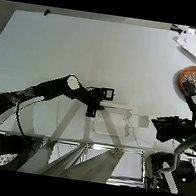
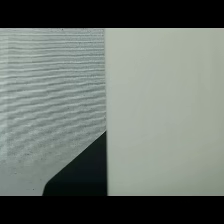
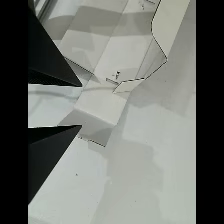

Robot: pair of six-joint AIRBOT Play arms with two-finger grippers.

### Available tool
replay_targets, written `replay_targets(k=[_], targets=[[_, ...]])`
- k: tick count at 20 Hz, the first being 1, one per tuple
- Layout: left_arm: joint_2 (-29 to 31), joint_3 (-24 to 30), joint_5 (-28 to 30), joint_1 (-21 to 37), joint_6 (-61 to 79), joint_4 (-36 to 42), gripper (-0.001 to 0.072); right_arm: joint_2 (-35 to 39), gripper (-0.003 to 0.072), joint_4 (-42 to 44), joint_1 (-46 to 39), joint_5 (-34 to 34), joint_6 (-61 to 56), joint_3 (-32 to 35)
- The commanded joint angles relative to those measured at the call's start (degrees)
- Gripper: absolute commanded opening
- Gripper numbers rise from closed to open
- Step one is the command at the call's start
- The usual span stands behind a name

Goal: Fold the box and place the chain.

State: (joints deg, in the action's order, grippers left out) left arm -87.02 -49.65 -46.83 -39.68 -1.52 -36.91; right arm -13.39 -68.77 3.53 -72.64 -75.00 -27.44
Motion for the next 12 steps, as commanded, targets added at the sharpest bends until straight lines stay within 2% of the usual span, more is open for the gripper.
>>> replay_targets(k=[1, 6, 12], targets=[[0.0, 0.0, -0.1, 0.0, 0.0, -0.2, 0.0006, 0.0, 0.0275, 0.0, 0.0, 0.0, 0.9, 0.0], [0.0, 0.0, 0.0, 0.0, 0.0, -0.4, 0.0006, 0.0, 0.0275, 0.0, 0.0, -0.1, 6.1, 0.0], [0.2, -1.8, -0.7, 0.0, -7.7, -9.5, 0.0004, 0.0, 0.0275, 0.0, 0.0, 0.0, 6.7, 0.0]])
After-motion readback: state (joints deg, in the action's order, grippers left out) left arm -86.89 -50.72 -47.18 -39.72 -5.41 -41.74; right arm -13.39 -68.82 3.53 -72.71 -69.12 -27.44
